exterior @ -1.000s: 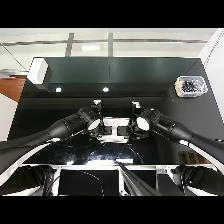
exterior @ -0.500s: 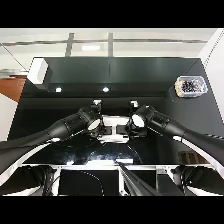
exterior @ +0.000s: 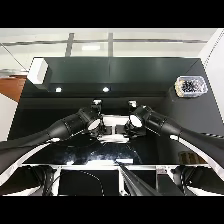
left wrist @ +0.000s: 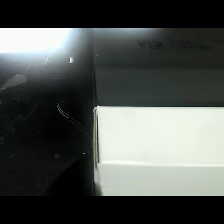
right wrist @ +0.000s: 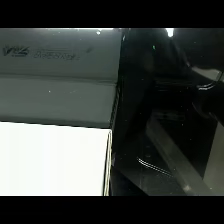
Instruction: Fold the box and place the chain.
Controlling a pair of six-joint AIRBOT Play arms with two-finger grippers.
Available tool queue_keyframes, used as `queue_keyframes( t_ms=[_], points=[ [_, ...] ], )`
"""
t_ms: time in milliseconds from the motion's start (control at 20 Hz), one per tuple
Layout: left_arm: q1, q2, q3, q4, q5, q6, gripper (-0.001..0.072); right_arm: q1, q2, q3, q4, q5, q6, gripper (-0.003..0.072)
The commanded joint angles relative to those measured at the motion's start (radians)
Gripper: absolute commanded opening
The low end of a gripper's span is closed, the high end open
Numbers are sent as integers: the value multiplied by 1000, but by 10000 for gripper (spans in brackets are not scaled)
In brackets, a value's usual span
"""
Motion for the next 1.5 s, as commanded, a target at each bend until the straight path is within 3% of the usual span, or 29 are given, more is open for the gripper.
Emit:
queue_keyframes(
  t_ms=[0,250,350,400,700,950,1100,1250,1350,1450],
  points=[
    [1,-1,0,0,-1,-1,28,1,-2,1,-1,-11,0,44],
    [1,-1,0,0,-1,-1,28,1,-2,1,0,-10,0,56],
    [1,-1,0,0,-3,-1,28,0,-1,1,9,-4,0,344],
    [1,-1,0,0,-3,-1,28,0,2,1,8,10,-3,386],
    [1,-1,0,-5,-3,-2,28,-2,97,1,-12,45,-95,386],
    [1,-1,0,-4,2,-3,28,-8,293,1,-18,69,-223,386],
    [1,0,0,-4,-8,-3,28,-8,415,0,-224,216,-240,386],
    [1,0,0,-4,-11,-3,28,-30,484,-1,-642,409,-277,385],
    [1,-1,0,-4,-10,-4,28,-167,489,-1,-758,389,-349,385],
    [1,-1,0,-4,-10,-4,28,-402,488,-4,-738,245,-370,384]
  ],
)
